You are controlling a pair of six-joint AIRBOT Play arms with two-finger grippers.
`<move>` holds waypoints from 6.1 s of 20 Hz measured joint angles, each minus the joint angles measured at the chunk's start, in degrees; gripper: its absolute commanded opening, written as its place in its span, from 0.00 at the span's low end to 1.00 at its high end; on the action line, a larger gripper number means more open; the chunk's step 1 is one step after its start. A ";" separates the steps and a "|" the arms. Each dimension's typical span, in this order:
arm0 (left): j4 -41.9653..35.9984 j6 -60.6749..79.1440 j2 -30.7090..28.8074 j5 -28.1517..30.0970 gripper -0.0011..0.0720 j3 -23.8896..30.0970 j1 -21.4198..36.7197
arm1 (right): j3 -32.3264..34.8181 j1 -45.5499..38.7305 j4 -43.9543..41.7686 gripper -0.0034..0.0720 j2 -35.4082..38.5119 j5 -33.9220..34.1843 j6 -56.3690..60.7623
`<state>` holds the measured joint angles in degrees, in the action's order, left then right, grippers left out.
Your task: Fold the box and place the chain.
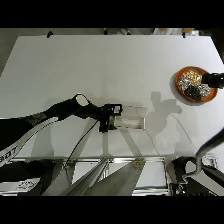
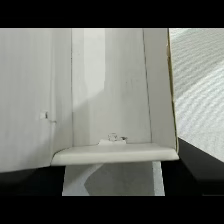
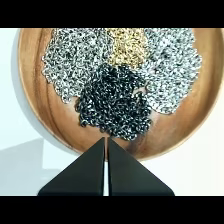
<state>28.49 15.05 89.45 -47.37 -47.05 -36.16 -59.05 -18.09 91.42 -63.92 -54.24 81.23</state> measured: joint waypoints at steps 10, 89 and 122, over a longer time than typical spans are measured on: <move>0.00 0.00 0.00 0.00 0.36 0.00 0.00 | 0.00 -1.09 0.33 0.44 -12.44 1.79 1.29; 0.02 0.00 0.00 0.00 0.36 0.00 0.00 | 11.50 41.51 -34.62 0.06 17.07 -9.35 -12.70; 0.00 0.00 0.00 0.00 0.36 0.00 0.00 | 2.03 27.56 -4.13 0.44 -1.70 -18.45 -1.70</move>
<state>28.49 15.05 89.45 -47.37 -47.05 -36.16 -57.01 9.47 87.29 -65.63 -72.69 79.53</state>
